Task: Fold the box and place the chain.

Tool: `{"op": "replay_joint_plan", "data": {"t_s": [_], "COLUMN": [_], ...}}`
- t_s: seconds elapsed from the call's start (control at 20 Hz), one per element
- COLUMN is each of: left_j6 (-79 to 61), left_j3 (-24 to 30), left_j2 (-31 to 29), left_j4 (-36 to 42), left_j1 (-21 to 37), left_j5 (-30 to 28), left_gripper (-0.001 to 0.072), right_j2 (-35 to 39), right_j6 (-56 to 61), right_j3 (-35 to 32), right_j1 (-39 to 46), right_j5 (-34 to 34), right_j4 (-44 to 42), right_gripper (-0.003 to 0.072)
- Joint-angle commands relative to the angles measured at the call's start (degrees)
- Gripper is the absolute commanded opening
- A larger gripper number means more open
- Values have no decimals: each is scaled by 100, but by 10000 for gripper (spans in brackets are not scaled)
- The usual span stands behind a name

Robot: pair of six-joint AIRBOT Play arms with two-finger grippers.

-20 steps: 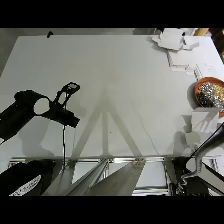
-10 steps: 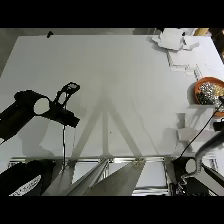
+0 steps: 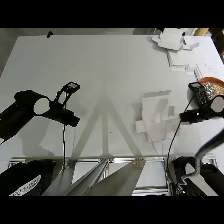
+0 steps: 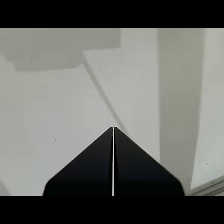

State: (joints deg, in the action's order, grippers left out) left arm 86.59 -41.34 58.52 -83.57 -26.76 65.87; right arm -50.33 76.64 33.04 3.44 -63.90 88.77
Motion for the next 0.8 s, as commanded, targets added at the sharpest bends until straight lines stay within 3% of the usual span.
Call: {"op": "replay_joint_plan", "data": {"t_s": [0.0, 0.2, 0.25, 0.3, 0.35, 0.45, 0.55, 0.65, 0.75], "left_j6": [-31, -85, -297, -730, -1405, -3152, -4498, -5263, -5462], "left_j3": [2, 7, 9, 9, 9, 9, 9, 9, 9], "left_j2": [2, 63, 129, 232, 389, 822, 1314, 1757, 2081], "left_j4": [317, 763, 1165, 1803, 2736, 4631, 5971, 6542, 6575], "left_j1": [2, 2, 2, 2, 4, 4, 4, 4, 4], "left_j5": [-302, -1333, -1596, -1799, -1926, -1821, -1499, -1067, -765], "left_gripper": [9, 28, 137, 310, 401, 401, 418, 418, 418], "right_j2": [557, 883, 883, 885, 885, 885, 885, 885, 885], "right_j6": [295, 881, 918, 955, 1027, 1067, 1189, 1187, 1187], "right_j3": [-271, -595, -634, -645, -645, -645, -645, -645, -645], "right_j1": [-968, -1862, -2048, -2229, -2385, -2632, -2743, -2761, -2761], "right_j5": [225, 529, 501, 485, 505, 616, 717, 737, 763], "right_j4": [-850, -844, -861, -863, -861, -861, -855, -839, -802], "right_gripper": [16, 16, 16, 17, 17, 17, 17, 17, 17]}}
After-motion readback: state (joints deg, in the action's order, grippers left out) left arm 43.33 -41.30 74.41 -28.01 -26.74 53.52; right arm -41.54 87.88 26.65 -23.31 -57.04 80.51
